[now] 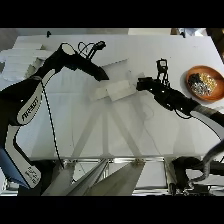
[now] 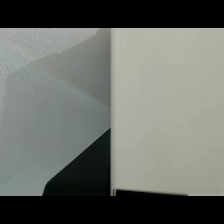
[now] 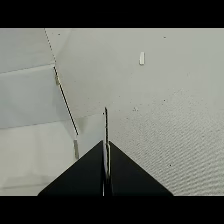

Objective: Fold the box and place the chain.

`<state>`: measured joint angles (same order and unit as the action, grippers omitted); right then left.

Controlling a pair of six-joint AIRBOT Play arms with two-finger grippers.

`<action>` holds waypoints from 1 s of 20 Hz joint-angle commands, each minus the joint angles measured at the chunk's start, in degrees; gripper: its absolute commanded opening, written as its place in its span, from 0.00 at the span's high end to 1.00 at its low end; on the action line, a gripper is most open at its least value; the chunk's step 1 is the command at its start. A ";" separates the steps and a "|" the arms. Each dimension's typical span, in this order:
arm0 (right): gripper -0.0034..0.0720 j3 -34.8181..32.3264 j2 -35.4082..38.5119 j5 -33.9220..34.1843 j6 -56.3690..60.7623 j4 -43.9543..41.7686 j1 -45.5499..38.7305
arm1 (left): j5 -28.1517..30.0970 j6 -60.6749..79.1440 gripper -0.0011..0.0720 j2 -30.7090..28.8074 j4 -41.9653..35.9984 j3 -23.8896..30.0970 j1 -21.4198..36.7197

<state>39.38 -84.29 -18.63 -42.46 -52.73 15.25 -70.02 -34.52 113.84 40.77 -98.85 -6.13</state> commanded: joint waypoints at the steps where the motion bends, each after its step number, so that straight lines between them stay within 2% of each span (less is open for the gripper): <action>1: 0.92 0.02 0.00 -0.02 0.02 0.02 -0.02 | -0.13 0.00 0.97 0.00 -0.07 -0.04 -0.04; 2: 0.78 0.02 0.00 -0.02 0.17 0.00 -0.02 | -0.11 0.00 0.97 0.00 -0.07 -0.04 -0.04; 4: 0.37 0.02 0.04 -0.07 0.24 0.00 -0.02 | -0.09 0.02 0.97 0.00 -0.07 -0.04 -0.02; 7: 0.35 0.02 1.03 0.09 0.20 0.04 -0.02 | -0.48 0.15 0.98 -0.13 -0.07 -0.04 0.00; 10: 0.35 0.02 4.55 1.27 -2.05 0.42 -0.02 | -4.74 3.74 0.98 -0.55 -0.07 -0.04 0.04; 12: 0.35 0.02 7.93 5.40 -6.49 0.44 -0.02 | -8.09 7.48 0.98 -1.55 -0.04 -0.04 0.02; 15: 0.35 0.02 13.75 15.30 -13.84 0.44 -0.02 | -11.28 11.04 0.98 -3.72 0.02 -0.04 -0.02; 18: 0.35 0.02 18.53 22.95 -17.84 0.42 -0.02 | -11.61 16.98 0.98 -4.35 0.09 -0.02 -0.74; 20: 0.35 0.02 20.24 24.98 -17.84 0.42 -0.02 | -10.62 18.69 0.99 -4.02 1.66 0.02 -2.10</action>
